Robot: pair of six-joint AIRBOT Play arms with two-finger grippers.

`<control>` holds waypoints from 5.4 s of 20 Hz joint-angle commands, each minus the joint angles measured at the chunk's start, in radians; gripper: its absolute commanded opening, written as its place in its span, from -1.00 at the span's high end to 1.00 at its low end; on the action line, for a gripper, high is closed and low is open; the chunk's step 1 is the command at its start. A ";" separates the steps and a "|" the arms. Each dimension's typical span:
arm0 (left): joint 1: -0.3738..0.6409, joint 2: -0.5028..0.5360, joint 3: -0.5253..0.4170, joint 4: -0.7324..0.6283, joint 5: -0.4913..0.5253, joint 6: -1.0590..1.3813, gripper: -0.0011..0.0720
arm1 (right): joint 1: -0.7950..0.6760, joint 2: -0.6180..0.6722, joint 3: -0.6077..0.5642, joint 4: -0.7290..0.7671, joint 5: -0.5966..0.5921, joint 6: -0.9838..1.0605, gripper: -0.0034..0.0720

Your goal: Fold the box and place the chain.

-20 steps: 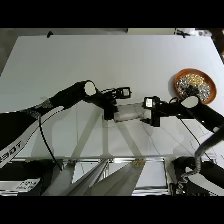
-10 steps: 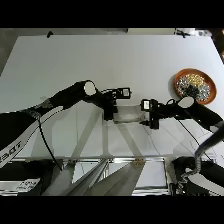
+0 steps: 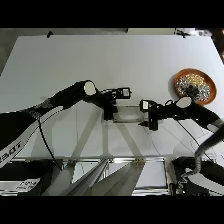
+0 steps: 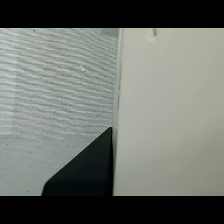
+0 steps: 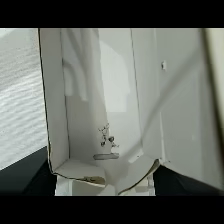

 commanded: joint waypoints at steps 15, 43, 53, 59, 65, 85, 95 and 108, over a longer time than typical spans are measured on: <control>0.000 -0.001 -0.001 -0.001 0.001 -0.001 0.94 | 0.001 -0.023 0.000 -0.016 -0.002 -0.006 -0.50; 0.000 -0.001 -0.001 -0.001 0.001 0.000 0.94 | 0.001 -0.045 0.000 -0.048 -0.027 -0.032 -0.18; 0.000 -0.001 -0.001 -0.001 0.001 0.000 0.94 | 0.001 -0.045 0.000 -0.046 -0.027 -0.032 -0.17; 0.000 -0.002 -0.001 -0.012 0.028 0.000 0.94 | 0.001 -0.045 0.000 -0.046 -0.027 -0.032 -0.17; 0.001 0.003 -0.001 -0.010 -0.018 0.003 0.86 | 0.001 -0.045 0.000 -0.046 -0.027 -0.032 -0.17; -0.031 0.286 -0.003 -0.156 -0.287 -0.122 0.96 | 0.001 -0.045 0.000 -0.046 -0.027 -0.032 -0.17; -0.024 0.104 -0.003 -0.154 0.303 -0.322 0.96 | 0.001 -0.045 0.000 -0.045 -0.027 -0.032 -0.17; -0.006 0.039 -0.003 0.011 0.104 -0.509 0.96 | 0.001 -0.045 0.000 -0.046 -0.027 -0.032 -0.17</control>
